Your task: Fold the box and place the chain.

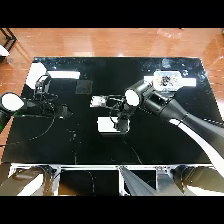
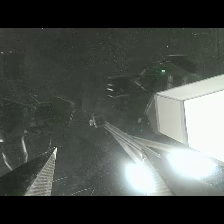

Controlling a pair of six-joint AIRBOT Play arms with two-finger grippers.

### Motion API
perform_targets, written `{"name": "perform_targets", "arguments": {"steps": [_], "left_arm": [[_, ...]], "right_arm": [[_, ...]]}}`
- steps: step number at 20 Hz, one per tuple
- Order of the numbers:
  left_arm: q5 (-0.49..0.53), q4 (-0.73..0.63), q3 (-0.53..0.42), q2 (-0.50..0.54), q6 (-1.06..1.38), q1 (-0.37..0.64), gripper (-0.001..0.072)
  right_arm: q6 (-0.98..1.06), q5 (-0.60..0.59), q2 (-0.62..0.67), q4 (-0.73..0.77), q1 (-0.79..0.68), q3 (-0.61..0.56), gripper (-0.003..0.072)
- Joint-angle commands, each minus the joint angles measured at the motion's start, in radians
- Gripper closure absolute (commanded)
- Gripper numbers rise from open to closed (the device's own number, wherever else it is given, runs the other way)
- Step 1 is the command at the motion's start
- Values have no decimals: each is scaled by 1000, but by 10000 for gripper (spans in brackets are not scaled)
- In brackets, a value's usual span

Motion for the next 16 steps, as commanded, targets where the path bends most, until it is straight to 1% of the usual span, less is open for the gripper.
{"name": "perform_targets", "arguments": {"steps": [1,9,10,12,13,16], "left_arm": [[0,0,1,0,0,1,70],[0,1,1,0,0,1,70],[0,1,1,0,0,1,71],[0,1,1,0,0,1,70],[0,0,1,0,0,1,71],[-1,0,1,0,0,1,71]], "right_arm": [[-27,-24,-30,-1,0,0,-19],[-11,-31,-47,-11,6,0,-6],[-11,-24,-46,-17,11,0,131],[-11,-12,-44,-22,17,0,168],[-11,-4,-43,-20,17,0,261],[-11,6,-31,-21,17,0,259]]}}
